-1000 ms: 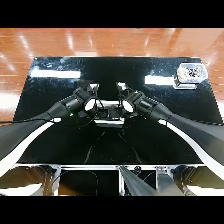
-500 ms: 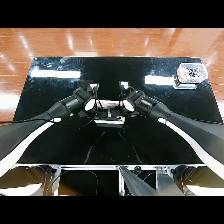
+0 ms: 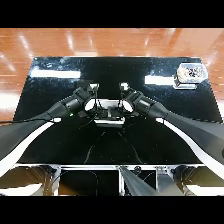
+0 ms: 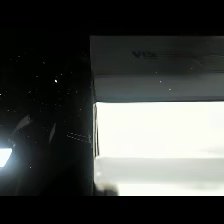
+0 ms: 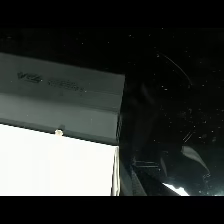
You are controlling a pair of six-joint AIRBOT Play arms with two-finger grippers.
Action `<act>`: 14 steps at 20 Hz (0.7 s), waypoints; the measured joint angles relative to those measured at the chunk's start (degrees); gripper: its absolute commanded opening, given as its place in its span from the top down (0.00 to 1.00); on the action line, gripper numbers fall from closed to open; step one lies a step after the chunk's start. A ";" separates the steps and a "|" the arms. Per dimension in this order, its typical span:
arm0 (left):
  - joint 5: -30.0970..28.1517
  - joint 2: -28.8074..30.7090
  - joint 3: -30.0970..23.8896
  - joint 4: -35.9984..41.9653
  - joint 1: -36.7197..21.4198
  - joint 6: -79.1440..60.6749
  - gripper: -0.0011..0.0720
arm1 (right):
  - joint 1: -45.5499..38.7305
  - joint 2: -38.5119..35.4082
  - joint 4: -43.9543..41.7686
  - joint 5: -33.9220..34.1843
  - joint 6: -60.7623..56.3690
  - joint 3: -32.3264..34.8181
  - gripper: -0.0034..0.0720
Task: Fold the box and place the chain.
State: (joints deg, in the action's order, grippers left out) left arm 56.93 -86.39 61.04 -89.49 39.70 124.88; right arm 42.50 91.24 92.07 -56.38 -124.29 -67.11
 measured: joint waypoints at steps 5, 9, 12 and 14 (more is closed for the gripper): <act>-0.04 0.00 0.00 0.02 0.00 0.02 0.96 | 0.00 0.17 -0.50 0.22 0.79 -0.04 0.63; -0.09 0.00 0.00 0.00 0.00 0.00 0.96 | 0.00 0.17 -1.44 -0.20 2.36 -0.02 0.91; 0.00 0.02 0.00 0.20 0.00 0.24 0.96 | -0.04 0.22 -1.92 -0.13 3.15 -0.02 0.91; 0.00 0.02 0.00 0.20 0.00 0.17 0.96 | -0.04 0.22 -2.10 -0.11 3.74 -0.02 0.91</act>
State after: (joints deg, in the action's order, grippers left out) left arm 56.93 -86.37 61.04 -89.30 39.70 125.05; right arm 42.46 91.46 89.97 -56.49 -120.55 -67.13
